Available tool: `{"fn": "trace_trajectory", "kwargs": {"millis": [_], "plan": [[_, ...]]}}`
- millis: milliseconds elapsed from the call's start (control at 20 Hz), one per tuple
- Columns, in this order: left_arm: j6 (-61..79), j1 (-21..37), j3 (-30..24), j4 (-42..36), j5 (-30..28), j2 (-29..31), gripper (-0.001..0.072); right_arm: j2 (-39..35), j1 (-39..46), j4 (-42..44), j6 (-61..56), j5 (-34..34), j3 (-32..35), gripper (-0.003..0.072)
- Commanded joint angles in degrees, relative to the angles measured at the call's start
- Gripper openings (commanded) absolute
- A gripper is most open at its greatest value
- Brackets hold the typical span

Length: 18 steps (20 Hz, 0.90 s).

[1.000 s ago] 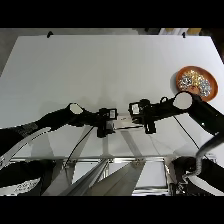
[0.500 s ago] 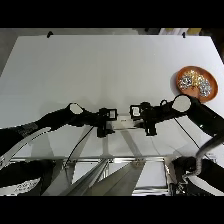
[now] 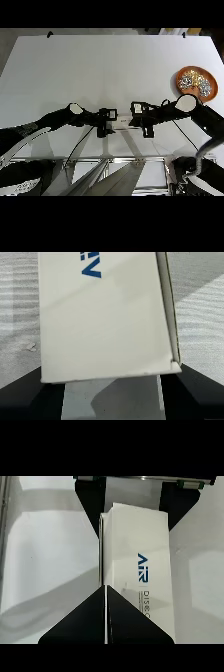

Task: Fold the box and place the chain.

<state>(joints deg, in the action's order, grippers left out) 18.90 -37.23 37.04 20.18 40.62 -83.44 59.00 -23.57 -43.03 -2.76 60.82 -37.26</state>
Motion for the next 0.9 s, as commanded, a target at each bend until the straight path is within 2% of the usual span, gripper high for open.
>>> {"fn": "trace_trajectory", "kwargs": {"millis": [0, 150, 650, 850], "plan": [[0.0, 0.0, 0.0, 0.0, -0.1, 0.1, 0.021, 2.5, 0.0, 1.7, -1.3, -0.2, 0.0, 0.0017], [0.0, 0.0, 0.0, 0.0, -0.1, 0.0, 0.021, 4.5, 0.0, 1.6, -1.9, 0.8, 0.2, 0.0017], [0.0, 0.0, 0.0, 0.0, -0.1, 0.1, 0.021, 4.6, 0.0, 1.6, -1.9, 0.3, 0.4, 0.0017], [0.0, 0.0, 0.0, 0.0, -0.1, 0.0, 0.021, 1.7, 0.0, 9.3, 3.0, -0.3, 0.4, 0.0016]]}}
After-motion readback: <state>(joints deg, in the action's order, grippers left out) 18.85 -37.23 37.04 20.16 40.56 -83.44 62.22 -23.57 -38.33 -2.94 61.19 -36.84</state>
